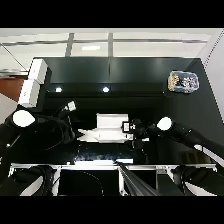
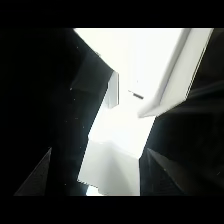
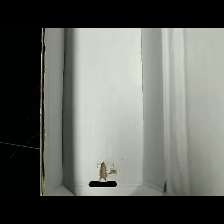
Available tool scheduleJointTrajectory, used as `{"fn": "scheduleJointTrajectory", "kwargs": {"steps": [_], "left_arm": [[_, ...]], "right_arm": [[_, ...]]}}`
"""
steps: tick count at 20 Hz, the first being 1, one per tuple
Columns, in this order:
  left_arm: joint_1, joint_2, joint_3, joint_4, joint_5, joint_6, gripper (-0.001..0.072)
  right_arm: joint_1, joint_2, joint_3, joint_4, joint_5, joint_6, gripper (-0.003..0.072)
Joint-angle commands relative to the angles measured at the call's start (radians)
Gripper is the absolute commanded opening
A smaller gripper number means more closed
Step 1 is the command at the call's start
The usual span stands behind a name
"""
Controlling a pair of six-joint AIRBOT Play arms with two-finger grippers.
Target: Fold the box and place the chain.
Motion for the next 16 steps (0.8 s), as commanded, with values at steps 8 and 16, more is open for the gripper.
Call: {"fn": "scheduleJointTrajectory", "kwargs": {"steps": [8,16], "left_arm": [[-0.152,-0.203,-0.002,-0.095,0.154,0.340,0.0702],[-0.237,-0.257,-0.002,-0.119,0.169,0.349,0.0447]], "right_arm": [[0.000,0.000,0.000,0.000,0.000,0.000,0.0473],[0.000,0.000,0.000,0.000,0.000,0.000,0.0473]]}}
